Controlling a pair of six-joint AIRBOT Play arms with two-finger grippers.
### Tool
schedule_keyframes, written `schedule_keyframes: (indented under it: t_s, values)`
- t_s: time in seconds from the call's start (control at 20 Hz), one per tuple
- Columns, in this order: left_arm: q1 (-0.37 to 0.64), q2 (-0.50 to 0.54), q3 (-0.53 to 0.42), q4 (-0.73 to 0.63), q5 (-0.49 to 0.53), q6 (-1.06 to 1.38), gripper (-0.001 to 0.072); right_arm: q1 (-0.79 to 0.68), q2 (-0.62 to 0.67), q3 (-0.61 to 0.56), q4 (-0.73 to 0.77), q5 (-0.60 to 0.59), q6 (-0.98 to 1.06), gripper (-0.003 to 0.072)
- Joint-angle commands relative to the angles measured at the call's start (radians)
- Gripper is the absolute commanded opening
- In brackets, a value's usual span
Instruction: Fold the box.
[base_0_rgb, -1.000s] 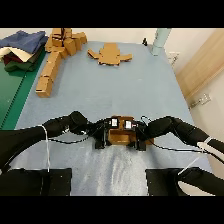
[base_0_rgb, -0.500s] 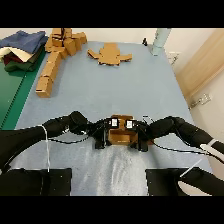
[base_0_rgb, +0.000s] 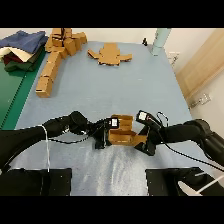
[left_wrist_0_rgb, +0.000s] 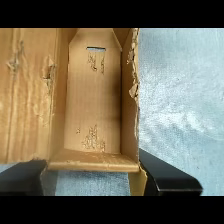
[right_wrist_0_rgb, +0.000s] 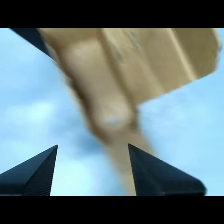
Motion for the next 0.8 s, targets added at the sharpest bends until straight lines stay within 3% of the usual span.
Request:
schedule_keyframes:
  t_s: [0.0, 0.4, 0.45, 0.5, 0.55, 0.6, 0.7, 0.75]
  values:
    - [0.001, 0.000, 0.000, 0.000, 0.000, 0.000, 0.0521, 0.008, 0.095, 0.000, 0.255, -0.087, 0.259, 0.0720]
    - [0.001, 0.000, 0.000, 0.000, 0.000, 0.000, 0.0521, 0.034, 0.102, 0.000, 0.262, -0.020, 0.782, 0.0710]
    - [0.001, 0.000, 0.000, 0.000, 0.000, 0.000, 0.0521, 0.034, 0.095, 0.000, 0.263, 0.007, 0.826, 0.0568]
    - [0.001, 0.000, 0.000, 0.000, 0.000, 0.000, 0.0521, 0.034, 0.085, 0.000, 0.263, 0.033, 0.843, 0.0362]
    - [0.001, 0.000, 0.000, 0.000, 0.000, 0.000, 0.0521, 0.034, 0.070, 0.000, 0.266, 0.068, 0.846, 0.0287]
    - [0.001, 0.000, 0.000, 0.000, 0.000, 0.000, 0.0521, 0.034, 0.052, 0.000, 0.267, 0.103, 0.847, 0.0284]
    - [0.001, 0.000, 0.000, 0.000, 0.000, 0.000, 0.0521, 0.033, -0.005, 0.005, 0.261, 0.211, 0.848, 0.0023]
    - [0.001, 0.000, 0.000, 0.000, 0.000, 0.000, 0.0521, 0.028, -0.043, 0.021, 0.256, 0.256, 0.837, 0.0004]
